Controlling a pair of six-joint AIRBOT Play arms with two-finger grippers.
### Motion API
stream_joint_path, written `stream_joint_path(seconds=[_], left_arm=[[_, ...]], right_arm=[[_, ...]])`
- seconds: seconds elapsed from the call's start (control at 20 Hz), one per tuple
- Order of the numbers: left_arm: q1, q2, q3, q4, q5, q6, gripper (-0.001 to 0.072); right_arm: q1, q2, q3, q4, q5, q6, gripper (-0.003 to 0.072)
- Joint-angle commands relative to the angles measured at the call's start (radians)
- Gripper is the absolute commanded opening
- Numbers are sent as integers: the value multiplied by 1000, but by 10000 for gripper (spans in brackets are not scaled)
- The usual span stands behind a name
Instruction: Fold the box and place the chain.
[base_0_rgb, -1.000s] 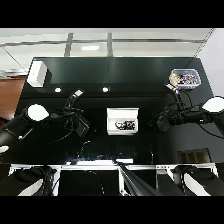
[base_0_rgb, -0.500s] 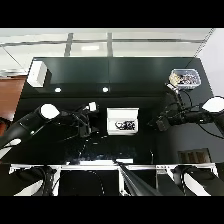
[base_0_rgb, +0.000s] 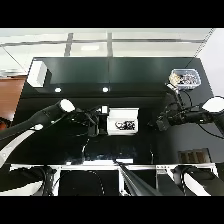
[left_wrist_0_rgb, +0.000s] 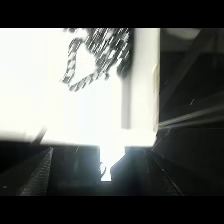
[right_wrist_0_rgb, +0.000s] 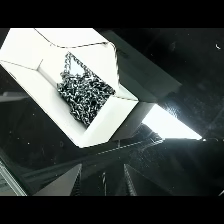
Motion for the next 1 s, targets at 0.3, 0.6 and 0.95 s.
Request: stream_joint_path(seconds=[0.3,0.6,0.95], left_arm=[[-51,-26,10,-73,105,19,719],[-52,-26,21,-80,78,110,718],[-58,-29,24,-103,50,154,558]], right_arm=[[0,1,0,0,3,0,328],[0,1,0,0,3,0,328],[0,1,0,0,-4,0,328]])
